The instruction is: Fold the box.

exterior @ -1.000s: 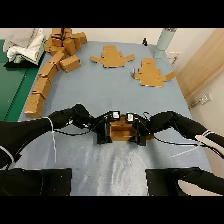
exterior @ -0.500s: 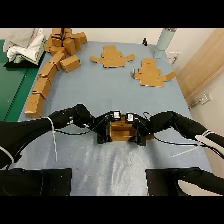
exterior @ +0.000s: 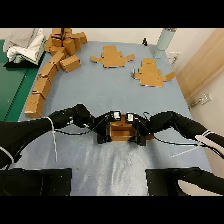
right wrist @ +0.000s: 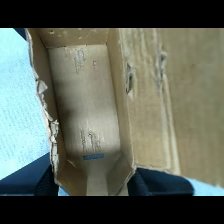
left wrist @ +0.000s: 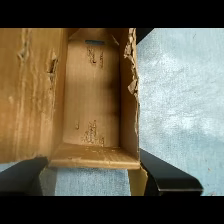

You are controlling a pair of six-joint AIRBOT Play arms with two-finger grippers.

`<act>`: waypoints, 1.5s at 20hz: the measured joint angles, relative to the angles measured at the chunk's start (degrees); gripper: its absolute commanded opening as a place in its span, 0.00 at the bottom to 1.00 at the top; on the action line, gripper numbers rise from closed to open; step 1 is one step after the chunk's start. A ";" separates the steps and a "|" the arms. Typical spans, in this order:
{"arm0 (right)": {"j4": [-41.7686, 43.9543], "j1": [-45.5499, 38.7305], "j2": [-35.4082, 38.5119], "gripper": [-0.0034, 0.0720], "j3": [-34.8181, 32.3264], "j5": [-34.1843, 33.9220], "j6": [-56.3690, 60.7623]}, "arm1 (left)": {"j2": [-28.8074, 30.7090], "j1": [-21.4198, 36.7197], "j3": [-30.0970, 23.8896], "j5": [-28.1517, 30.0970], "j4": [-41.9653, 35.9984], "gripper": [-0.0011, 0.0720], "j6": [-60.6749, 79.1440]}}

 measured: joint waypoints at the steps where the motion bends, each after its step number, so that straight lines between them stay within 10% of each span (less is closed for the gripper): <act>1: 0.00 -0.02 0.00 0.60 0.00 0.00 0.00 | 0.00 0.00 0.00 0.00 0.02 0.62 0.04; 21: 0.04 -0.02 0.00 0.61 0.00 -0.02 0.00 | 0.00 0.00 0.00 -0.07 0.04 0.62 0.11; 23: 0.48 -0.02 0.00 1.00 -0.02 -0.20 0.17 | 0.00 0.00 0.00 -0.20 0.11 0.62 0.15; 30: -4.90 -0.33 4.57 1.00 -0.02 -3.45 2.12 | 0.00 0.00 0.00 -0.24 0.15 0.62 0.17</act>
